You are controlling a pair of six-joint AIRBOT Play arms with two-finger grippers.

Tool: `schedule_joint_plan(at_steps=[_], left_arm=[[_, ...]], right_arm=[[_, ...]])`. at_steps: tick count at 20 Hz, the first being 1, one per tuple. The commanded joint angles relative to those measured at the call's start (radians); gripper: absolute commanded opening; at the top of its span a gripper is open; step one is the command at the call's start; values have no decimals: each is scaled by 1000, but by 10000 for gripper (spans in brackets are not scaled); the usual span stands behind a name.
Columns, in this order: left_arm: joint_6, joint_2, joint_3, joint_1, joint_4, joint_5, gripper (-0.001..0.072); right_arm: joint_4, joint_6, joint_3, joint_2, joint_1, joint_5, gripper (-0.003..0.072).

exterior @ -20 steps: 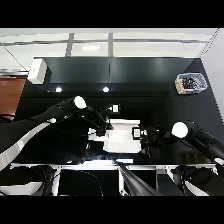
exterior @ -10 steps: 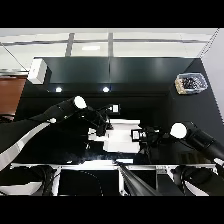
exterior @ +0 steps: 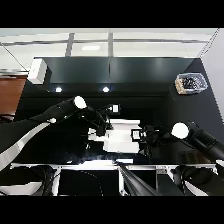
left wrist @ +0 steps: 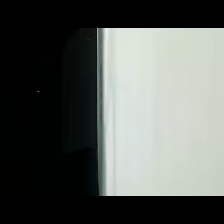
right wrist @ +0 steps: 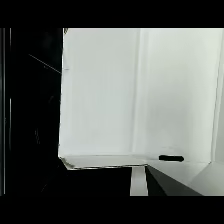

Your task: Fold the box and place the chain.

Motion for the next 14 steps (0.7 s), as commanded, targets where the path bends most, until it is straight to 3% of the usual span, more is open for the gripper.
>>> schedule_joint_plan(at_steps=[1, 14], left_arm=[[0, 0, 0, 1, 0, 1, 23], [0, 0, 0, 1, 0, 4, 23]], right_arm=[[-11, -3, 24, 16, 1, 19, 632], [-8, -7, 24, -54, 79, 15, 631]])
